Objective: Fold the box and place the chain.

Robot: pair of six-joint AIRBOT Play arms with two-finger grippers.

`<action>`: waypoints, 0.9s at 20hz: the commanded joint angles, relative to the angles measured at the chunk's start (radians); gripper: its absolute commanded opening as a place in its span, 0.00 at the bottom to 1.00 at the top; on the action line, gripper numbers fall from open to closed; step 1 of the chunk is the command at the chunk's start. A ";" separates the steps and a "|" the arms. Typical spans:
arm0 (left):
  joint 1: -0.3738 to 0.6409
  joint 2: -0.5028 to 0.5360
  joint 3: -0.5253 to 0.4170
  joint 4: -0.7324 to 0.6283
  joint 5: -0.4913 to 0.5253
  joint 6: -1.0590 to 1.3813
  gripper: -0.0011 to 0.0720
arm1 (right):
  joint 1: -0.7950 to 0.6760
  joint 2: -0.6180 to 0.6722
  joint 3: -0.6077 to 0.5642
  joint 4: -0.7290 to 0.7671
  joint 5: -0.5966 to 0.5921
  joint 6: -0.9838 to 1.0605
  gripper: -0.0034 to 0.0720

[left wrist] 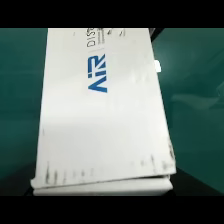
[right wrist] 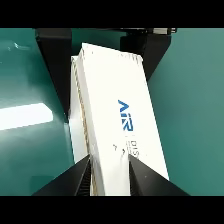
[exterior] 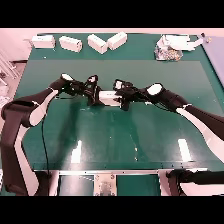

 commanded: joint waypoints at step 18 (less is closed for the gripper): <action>0.000 0.001 0.001 -0.004 0.011 -0.005 0.49 | -0.206 -0.173 0.125 0.378 0.541 -0.248 0.06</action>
